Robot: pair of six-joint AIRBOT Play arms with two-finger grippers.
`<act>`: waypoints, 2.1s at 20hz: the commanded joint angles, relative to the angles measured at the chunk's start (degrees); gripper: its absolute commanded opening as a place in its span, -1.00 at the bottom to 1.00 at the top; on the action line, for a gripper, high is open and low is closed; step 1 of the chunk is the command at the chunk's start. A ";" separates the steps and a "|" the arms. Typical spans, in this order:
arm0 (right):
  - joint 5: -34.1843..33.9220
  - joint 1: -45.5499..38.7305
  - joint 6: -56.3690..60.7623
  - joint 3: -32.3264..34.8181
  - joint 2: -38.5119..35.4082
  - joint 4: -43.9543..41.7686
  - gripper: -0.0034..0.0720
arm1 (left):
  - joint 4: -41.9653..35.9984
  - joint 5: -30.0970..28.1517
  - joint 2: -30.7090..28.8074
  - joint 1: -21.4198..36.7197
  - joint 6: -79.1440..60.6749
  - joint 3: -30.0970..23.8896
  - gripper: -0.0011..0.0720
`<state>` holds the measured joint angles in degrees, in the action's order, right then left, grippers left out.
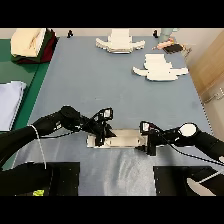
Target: Fold the box.
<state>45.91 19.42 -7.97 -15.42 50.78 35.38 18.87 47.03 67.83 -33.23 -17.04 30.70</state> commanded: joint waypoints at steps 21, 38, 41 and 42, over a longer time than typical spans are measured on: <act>-1.38 -0.37 -7.06 0.74 3.96 -2.14 0.45 | 0.00 0.00 -0.02 0.00 -0.02 -0.04 -0.92; -1.44 -0.37 -7.06 0.74 3.89 -2.14 0.45 | -7.78 -0.04 0.02 -0.02 -0.04 -0.04 -0.92; -1.42 -0.37 -7.06 0.72 3.89 -2.14 0.45 | -7.69 -0.09 0.04 0.00 -0.02 -0.07 -0.92; -1.44 -0.37 -7.06 0.74 3.89 -2.12 0.44 | -7.72 -0.09 0.04 0.00 -0.02 -0.04 -0.92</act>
<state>44.49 19.00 -15.03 -14.68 54.72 33.26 12.93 46.68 67.90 -33.23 -17.10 30.52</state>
